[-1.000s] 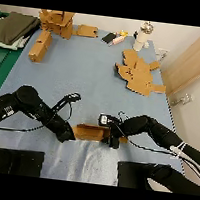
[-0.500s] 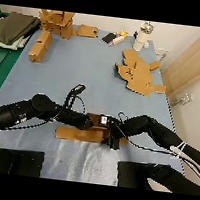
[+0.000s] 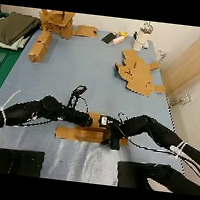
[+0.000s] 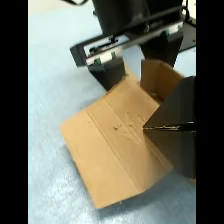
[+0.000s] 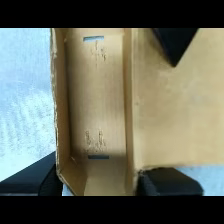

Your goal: Fold the box.

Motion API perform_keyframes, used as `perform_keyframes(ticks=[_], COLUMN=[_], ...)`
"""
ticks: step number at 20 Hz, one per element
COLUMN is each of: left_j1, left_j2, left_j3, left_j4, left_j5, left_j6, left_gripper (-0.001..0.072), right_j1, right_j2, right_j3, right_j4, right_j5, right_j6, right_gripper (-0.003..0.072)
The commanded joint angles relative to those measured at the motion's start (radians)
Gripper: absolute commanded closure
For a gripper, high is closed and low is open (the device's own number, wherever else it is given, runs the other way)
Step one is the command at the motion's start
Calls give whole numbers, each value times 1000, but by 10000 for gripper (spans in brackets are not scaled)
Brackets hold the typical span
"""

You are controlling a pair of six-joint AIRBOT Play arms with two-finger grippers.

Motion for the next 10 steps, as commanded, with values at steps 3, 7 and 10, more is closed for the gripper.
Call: perform_keyframes(ticks=[3,7,10], left_j1=[1,1,1], left_j2=[-41,-47,-58], left_j3=[32,40,40], left_j4=[48,70,78], left_j5=[16,-13,-41], left_j6=[1,1,0], left_gripper=[697,698,698], right_j1=[0,0,0], right_j2=[-1,-1,-1], right_j3=[1,1,1], right_j4=[0,0,-1], right_j5=[5,5,5], right_j6=[0,0,0], right_gripper=[168,169,169])
